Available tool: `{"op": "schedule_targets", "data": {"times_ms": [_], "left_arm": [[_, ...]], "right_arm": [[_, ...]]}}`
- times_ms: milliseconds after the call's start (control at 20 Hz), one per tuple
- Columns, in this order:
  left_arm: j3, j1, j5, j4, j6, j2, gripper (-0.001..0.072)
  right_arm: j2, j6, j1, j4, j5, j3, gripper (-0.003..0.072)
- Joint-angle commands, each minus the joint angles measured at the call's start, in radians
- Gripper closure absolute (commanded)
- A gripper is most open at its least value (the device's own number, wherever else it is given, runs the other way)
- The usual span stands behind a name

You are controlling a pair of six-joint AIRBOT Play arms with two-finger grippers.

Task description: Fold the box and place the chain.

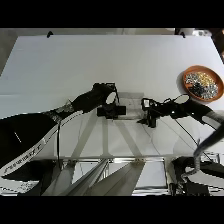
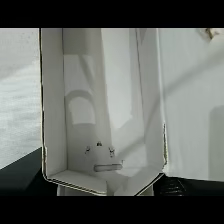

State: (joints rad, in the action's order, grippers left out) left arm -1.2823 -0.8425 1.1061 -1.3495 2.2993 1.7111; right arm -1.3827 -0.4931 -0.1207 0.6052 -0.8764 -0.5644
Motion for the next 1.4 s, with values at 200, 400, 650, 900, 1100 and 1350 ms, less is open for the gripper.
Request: {"op": "schedule_targets", "data": {"times_ms": [200, 400, 650, 900, 1100, 1350], "left_arm": [[0.0, -0.001, -0.013, 0.01, -0.027, 0.003, 0.0697], [0.0, -0.008, -0.015, 0.01, -0.033, 0.003, 0.0581], [0.0, -0.011, -0.017, 0.01, -0.033, 0.003, 0.0487], [0.0, -0.014, -0.018, 0.008, -0.033, 0.004, 0.0543], [0.0, -0.022, -0.018, 0.002, -0.033, 0.011, 0.0681], [0.0, -0.032, -0.022, 0.004, -0.033, 0.021, 0.0605]], "right_arm": [[0.001, -0.002, -0.001, 0.0, 0.001, -0.001, 0.028], [0.001, -0.002, -0.001, 0.0, 0.001, -0.001, 0.028], [0.001, -0.002, -0.001, 0.0, 0.001, -0.001, 0.028], [0.001, -0.002, -0.001, 0.0, 0.001, -0.001, 0.028], [0.001, -0.002, -0.001, 0.0, 0.001, -0.001, 0.028], [0.001, -0.002, -0.001, 0.0, 0.001, -0.001, 0.028]]}}
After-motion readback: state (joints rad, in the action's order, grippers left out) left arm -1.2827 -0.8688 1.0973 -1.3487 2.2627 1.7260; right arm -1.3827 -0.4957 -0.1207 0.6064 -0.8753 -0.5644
